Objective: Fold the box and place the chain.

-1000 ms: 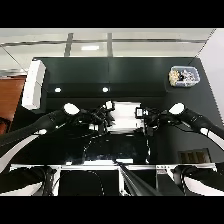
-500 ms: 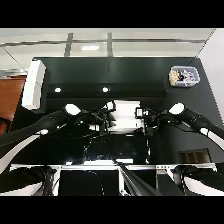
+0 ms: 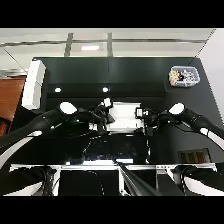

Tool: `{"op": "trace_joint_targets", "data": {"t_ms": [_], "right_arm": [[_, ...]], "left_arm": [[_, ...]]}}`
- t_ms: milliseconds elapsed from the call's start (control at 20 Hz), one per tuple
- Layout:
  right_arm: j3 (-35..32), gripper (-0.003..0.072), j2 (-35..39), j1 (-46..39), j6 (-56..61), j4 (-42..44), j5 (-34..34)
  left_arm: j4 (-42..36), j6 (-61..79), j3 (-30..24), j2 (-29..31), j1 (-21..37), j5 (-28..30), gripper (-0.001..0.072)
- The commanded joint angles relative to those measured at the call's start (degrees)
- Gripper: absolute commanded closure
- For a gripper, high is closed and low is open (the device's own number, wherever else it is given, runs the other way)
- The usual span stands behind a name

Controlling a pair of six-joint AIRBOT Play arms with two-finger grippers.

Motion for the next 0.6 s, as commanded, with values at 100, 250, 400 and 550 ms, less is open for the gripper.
{"op": "trace_joint_targets", "data": {"t_ms": [100,250,400,550], "right_arm": [[-0.02,0.0488,0.0,0.02,0.04,0.0,0.0],[0.0,0.0488,-0.02,0.02,0.04,0.02,0.0],[-0.02,0.0488,0.0,0.02,0.04,0.02,0.0],[-0.02,0.0488,0.0,0.02,0.04,0.02,-0.02]], "left_arm": [[28.06,-40.13,-0.02,13.6,10.88,-4.13,0.0685],[33.22,-69.42,-0.2,15.74,23.3,-14.97,0.0685],[22.97,-72.72,-2.21,11.63,34.16,-31.52,0.0684],[13.55,-67.84,-5.75,6.03,38.36,-33.75,0.0686]]}}
